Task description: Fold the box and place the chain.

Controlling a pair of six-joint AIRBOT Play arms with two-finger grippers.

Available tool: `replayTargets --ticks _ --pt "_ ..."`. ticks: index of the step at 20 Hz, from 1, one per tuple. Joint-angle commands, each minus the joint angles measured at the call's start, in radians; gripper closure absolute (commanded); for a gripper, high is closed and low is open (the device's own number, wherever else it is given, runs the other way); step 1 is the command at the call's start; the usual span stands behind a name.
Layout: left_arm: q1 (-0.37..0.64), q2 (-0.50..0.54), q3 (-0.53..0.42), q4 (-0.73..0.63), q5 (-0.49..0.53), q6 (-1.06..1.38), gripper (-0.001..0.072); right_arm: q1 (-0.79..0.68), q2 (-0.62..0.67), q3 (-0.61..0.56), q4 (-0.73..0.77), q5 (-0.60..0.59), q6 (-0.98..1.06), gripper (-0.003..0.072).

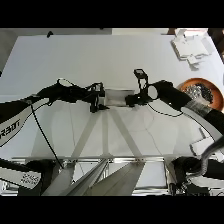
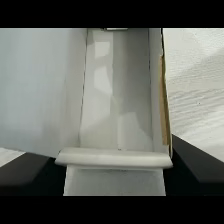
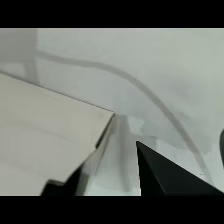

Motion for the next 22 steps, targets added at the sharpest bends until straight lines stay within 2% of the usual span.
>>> replayTargets --ticks 1,3,5,6,7,8,15,19,22 --pt "0.0 0.0 0.0 0.0 0.0 0.0 0.0368 0.034 -0.001 0.003 -0.146 0.016 0.188 0.0315" --pt "0.0 0.0 0.0 0.0 0.0 0.0 0.0368 0.048 -0.001 0.023 -0.146 0.017 0.213 0.0395" --pt "0.0 0.0 0.0 0.0 0.0 0.0 0.0368 0.059 -0.001 0.056 -0.145 0.019 0.23 0.0379" --pt "0.0 0.0 0.0 0.0 0.0 0.0 0.0368 0.064 -0.001 0.073 -0.145 0.018 0.23 0.0266" --pt "0.0 0.0 0.0 0.0 0.0 0.0 0.0368 0.069 -0.001 0.087 -0.145 0.019 0.23 0.0121" --pt "0.0 0.0 0.0 0.0 0.0 0.0 0.0368 0.074 -0.002 0.094 -0.146 0.027 0.23 0.0087" --pt "0.0 0.0 0.0 0.0 0.0 0.0 0.0368 0.08 -0.032 0.096 -0.169 0.077 0.23 0.0096" --pt "0.0 0.0 0.0 0.0 0.0 0.0 0.0368 0.08 -0.053 0.096 -0.196 0.092 0.231 0.0162" --pt "0.0 0.0 0.0 0.0 0.0 0.0 0.0368 0.08 -0.074 0.096 -0.195 0.095 0.269 0.0169"
